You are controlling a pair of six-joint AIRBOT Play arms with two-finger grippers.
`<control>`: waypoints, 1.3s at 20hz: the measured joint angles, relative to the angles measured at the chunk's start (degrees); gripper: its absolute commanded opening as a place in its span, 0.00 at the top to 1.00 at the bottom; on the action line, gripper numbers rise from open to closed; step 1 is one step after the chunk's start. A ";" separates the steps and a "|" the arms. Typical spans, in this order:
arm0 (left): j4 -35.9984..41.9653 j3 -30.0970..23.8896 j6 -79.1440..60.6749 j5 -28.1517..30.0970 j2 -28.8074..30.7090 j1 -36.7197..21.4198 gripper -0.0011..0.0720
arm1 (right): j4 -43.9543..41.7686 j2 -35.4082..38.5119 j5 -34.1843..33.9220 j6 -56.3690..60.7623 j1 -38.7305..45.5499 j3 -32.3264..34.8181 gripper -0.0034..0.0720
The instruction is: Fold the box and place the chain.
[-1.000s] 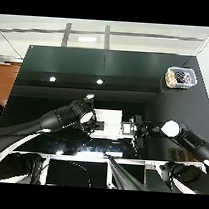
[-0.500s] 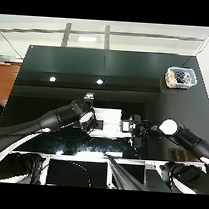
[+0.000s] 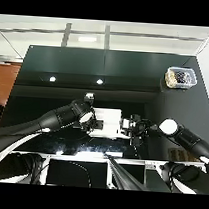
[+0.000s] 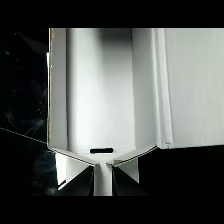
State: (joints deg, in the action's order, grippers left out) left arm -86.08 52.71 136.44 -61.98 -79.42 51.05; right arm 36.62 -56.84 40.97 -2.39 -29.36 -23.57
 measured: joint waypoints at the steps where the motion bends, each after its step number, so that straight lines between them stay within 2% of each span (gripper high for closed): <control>1: 0.00 0.00 0.00 -0.02 0.00 0.00 0.95 | -0.09 0.00 -0.02 0.63 -0.22 0.04 0.78; 13: -0.02 0.00 0.04 -0.13 0.00 -0.02 0.95 | -6.97 -2.38 -6.78 2.51 -5.81 0.11 0.78; 14: -0.02 0.00 0.04 -0.13 0.00 -0.02 0.95 | -7.80 -2.62 -7.04 2.54 -5.86 0.13 0.76; 15: -0.02 0.00 0.04 -0.13 0.00 -0.02 0.95 | -8.37 -2.84 -7.21 2.62 -5.90 0.11 0.66; 16: -0.02 0.00 0.07 -0.11 0.00 -0.02 0.95 | -8.85 -3.06 -7.43 2.67 -5.95 0.13 0.67; 17: 0.00 0.00 0.07 -0.09 0.00 -0.02 0.95 | -9.27 -3.26 -7.54 2.67 -5.97 0.24 0.73; 18: 0.00 0.00 0.07 -0.09 0.00 -0.02 0.95 | -9.38 -3.41 -7.67 2.64 -6.01 0.26 0.84; 19: 0.00 0.00 0.07 -0.07 0.00 -0.02 0.94 | -9.62 -3.58 -7.67 2.69 -6.01 0.33 0.83; 20: 0.00 0.00 0.07 -0.02 0.00 -0.02 0.95 | -9.79 -3.63 -7.61 2.69 -6.01 0.35 0.55; 21: 0.00 0.00 0.17 0.07 0.00 -0.02 0.95 | -10.10 -3.72 -7.56 2.69 -6.01 0.35 0.51; 22: 0.00 0.00 0.00 0.07 0.00 -0.02 0.95 | -10.23 -3.74 -7.48 2.62 -6.01 0.37 0.74; 23: 0.00 0.00 0.02 0.02 0.00 -0.02 0.95 | -10.32 -3.80 -7.89 2.64 -6.01 0.37 0.73; 24: 0.00 0.00 0.04 0.02 0.00 -0.02 0.95 | -10.60 -3.82 -8.04 2.69 -6.01 0.37 0.53; 25: 0.02 0.00 0.04 0.02 0.00 -0.02 0.95 | -10.80 -3.87 -7.98 2.67 -6.01 0.37 0.63; 26: 0.00 0.00 0.04 0.00 0.00 -0.02 0.95 | -10.88 -3.87 -7.98 2.64 -6.01 0.37 0.85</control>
State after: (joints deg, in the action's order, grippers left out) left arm -86.08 52.71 136.49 -61.98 -79.42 51.03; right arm 25.74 -60.71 32.99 0.25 -35.38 -23.20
